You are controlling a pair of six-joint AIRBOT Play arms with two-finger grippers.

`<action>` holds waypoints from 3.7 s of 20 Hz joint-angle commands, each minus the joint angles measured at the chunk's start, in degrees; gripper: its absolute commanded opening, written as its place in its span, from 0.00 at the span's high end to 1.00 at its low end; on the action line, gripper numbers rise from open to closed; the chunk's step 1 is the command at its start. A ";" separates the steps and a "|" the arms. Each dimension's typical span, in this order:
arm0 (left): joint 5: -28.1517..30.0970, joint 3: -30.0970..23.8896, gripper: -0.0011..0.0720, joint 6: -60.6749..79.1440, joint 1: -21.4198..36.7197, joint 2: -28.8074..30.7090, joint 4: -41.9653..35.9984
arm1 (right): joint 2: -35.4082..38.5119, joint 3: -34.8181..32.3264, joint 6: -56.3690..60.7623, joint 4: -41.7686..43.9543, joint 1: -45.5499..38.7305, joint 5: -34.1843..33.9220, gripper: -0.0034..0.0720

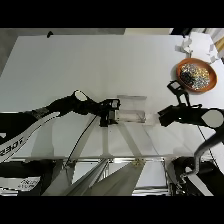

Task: Fold the box and place the chain.

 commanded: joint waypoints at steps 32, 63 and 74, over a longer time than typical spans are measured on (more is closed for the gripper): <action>0.00 -0.02 0.94 0.07 0.02 0.04 0.04 | -24.33 -0.07 -6.29 31.34 -5.90 4.48 0.60; 0.02 -0.02 0.94 0.07 0.02 0.04 0.04 | -24.35 8.44 10.56 15.67 -0.37 10.73 0.35; 0.02 -0.02 0.94 0.07 0.02 0.04 0.04 | -27.15 17.27 41.53 -5.51 16.92 4.59 0.35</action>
